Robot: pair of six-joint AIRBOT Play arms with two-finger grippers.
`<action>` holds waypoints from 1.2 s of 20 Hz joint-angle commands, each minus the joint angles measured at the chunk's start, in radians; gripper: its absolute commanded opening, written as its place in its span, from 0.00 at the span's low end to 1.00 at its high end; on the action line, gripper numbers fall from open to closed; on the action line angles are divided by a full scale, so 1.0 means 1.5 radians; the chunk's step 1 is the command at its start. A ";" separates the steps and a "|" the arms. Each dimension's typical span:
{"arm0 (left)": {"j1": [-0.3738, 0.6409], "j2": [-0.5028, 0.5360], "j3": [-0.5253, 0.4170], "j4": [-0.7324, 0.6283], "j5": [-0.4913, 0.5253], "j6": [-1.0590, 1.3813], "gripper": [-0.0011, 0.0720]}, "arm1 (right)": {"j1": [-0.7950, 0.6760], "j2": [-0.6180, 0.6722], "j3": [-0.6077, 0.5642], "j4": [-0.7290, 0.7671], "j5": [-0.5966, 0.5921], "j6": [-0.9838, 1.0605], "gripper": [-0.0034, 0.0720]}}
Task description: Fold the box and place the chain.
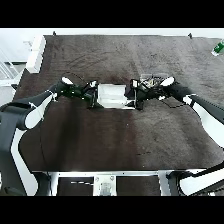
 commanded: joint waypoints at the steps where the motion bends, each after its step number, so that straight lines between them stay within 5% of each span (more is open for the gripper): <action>1: 0.001 0.000 0.000 0.000 -0.001 0.000 0.57 | 0.008 -0.004 0.003 -0.009 0.005 -0.001 0.55; 5: 0.001 -0.001 0.000 0.000 -0.001 0.000 0.57 | 0.034 -0.004 0.003 -0.004 -0.023 -0.001 0.39; 9: 0.001 -0.001 0.000 0.000 -0.001 0.000 0.57 | 0.062 -0.005 0.003 -0.004 -0.092 -0.001 0.39; 16: 0.001 0.000 0.000 0.000 -0.001 0.000 0.57 | 0.068 -0.014 0.003 0.028 -0.096 -0.001 0.38; 24: 0.001 0.000 0.000 0.000 -0.001 0.000 0.57 | 0.068 -0.021 0.003 0.081 -0.095 -0.039 0.64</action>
